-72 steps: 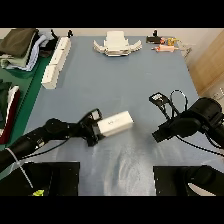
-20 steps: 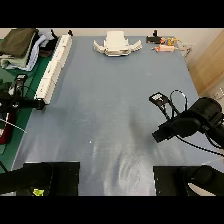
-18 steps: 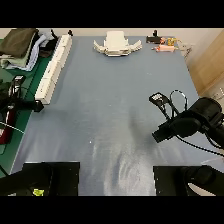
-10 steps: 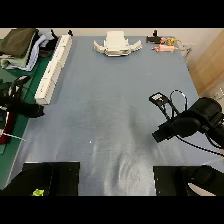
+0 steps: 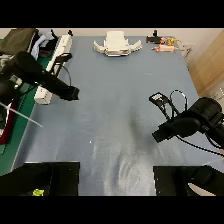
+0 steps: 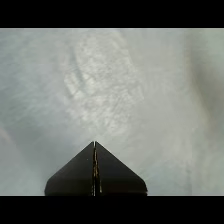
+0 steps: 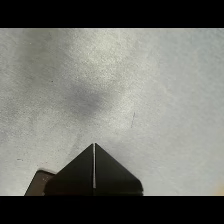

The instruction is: Fold the box.

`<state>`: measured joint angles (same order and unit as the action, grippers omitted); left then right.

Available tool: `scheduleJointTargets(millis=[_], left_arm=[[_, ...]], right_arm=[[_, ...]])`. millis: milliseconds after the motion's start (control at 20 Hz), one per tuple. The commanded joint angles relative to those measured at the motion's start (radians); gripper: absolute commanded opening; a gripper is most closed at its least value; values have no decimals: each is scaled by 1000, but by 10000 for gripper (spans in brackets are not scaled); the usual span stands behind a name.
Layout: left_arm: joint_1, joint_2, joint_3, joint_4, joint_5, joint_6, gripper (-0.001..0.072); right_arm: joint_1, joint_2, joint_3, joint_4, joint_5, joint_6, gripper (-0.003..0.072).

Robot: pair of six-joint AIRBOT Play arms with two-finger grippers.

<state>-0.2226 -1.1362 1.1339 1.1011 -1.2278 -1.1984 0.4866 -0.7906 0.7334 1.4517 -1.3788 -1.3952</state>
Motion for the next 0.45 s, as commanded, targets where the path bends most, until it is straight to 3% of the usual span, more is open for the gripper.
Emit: scheduleJointTargets(millis=[0,400], left_arm=[[-90,-101,47,-3,22,-44,14],[-96,-120,47,-5,21,-44,14]], right_arm=[[0,0,1,1,0,0,19],[0,0,1,1,0,0,19]])
